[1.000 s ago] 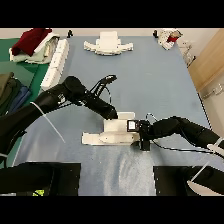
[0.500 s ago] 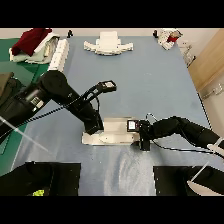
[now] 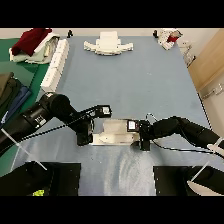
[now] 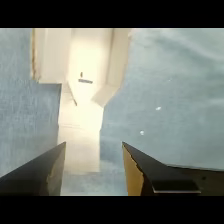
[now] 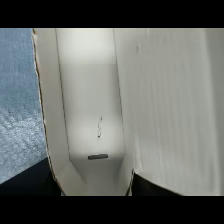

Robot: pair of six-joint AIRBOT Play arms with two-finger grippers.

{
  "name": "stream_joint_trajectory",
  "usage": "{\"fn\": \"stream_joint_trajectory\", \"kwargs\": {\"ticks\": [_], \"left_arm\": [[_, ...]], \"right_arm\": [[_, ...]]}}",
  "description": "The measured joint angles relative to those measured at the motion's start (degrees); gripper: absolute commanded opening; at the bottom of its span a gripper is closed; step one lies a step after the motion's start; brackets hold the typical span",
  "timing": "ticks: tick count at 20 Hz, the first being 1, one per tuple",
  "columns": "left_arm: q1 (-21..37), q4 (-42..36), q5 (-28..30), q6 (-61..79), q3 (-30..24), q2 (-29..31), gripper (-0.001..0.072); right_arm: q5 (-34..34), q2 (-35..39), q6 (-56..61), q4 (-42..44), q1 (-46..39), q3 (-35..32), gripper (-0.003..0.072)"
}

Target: Fold the box.

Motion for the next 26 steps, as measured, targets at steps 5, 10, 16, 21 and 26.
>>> {"fn": "stream_joint_trajectory", "kwargs": {"ticks": [5, 10, 16, 21, 26], "left_arm": [[1.57, -2.12, 8.61, 8.39, -3.76, -5.07, 0.0515], [1.53, -6.97, 12.94, 14.84, -4.57, -7.58, 0.0514], [1.01, -12.11, 14.88, 20.15, -5.70, -8.07, 0.0512], [0.96, -13.46, 14.60, 21.05, -7.45, -5.64, 0.0408], [-0.66, -15.65, 14.73, 21.22, -10.03, -2.19, 0.0527]], "right_arm": [[0.00, 0.00, 0.00, 0.00, 0.00, 0.00, 0.0446], [-0.02, 0.00, 0.02, 0.00, 0.00, 0.00, 0.0445], [-0.02, 0.00, 0.00, 0.02, 0.00, 0.00, 0.0446], [-0.02, 0.00, 0.02, 0.00, 0.00, 0.00, 0.0446], [-0.02, 0.00, 0.02, 0.00, 0.02, 0.00, 0.0445]]}}
